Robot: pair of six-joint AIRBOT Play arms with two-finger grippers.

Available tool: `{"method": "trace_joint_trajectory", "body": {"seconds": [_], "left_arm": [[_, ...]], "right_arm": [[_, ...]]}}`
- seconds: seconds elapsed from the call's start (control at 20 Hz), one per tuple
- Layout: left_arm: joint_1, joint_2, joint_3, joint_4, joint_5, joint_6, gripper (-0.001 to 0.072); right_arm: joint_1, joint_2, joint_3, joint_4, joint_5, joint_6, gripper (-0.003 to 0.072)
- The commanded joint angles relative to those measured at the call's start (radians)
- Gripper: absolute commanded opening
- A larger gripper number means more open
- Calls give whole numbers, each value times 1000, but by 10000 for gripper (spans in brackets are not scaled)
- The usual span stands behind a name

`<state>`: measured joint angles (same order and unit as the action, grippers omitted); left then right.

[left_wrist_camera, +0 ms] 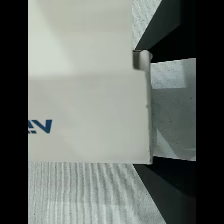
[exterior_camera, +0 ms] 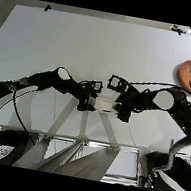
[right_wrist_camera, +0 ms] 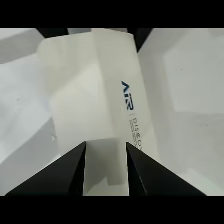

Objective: Fold the box and place the chain.

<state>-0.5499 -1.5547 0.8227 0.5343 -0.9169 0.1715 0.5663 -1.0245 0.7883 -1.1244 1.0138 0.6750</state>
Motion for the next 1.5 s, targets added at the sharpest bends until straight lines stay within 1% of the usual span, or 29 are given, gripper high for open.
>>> {"method": "trace_joint_trajectory", "body": {"seconds": [0.0, 0.15, 0.25, 0.45, 0.65, 0.9, 1.1, 1.45], "left_arm": [[0, 1, 1, 0, 0, 0, 492], [0, 1, 1, 0, 0, 0, 492], [0, 1, 1, 0, 0, 0, 492], [0, 1, 1, 0, 0, 0, 492], [0, 1, 1, 0, 0, 0, 492], [0, 1, 1, 0, 0, 0, 492], [0, 1, 1, 0, 0, 0, 492], [0, 1, 1, 0, 0, 0, 492]], "right_arm": [[52, -5, 0, -28, 3, -3, 286], [82, -20, 0, -67, 2, -2, 286], [83, -41, 0, -75, -12, 0, 274], [83, -72, 0, -84, -46, 7, 274], [83, -73, 0, -93, -96, 9, 273], [83, -70, 0, -98, -102, 9, 269], [83, -35, 0, -99, -124, 9, 268], [83, -79, -2, -103, -137, 61, 267]]}}
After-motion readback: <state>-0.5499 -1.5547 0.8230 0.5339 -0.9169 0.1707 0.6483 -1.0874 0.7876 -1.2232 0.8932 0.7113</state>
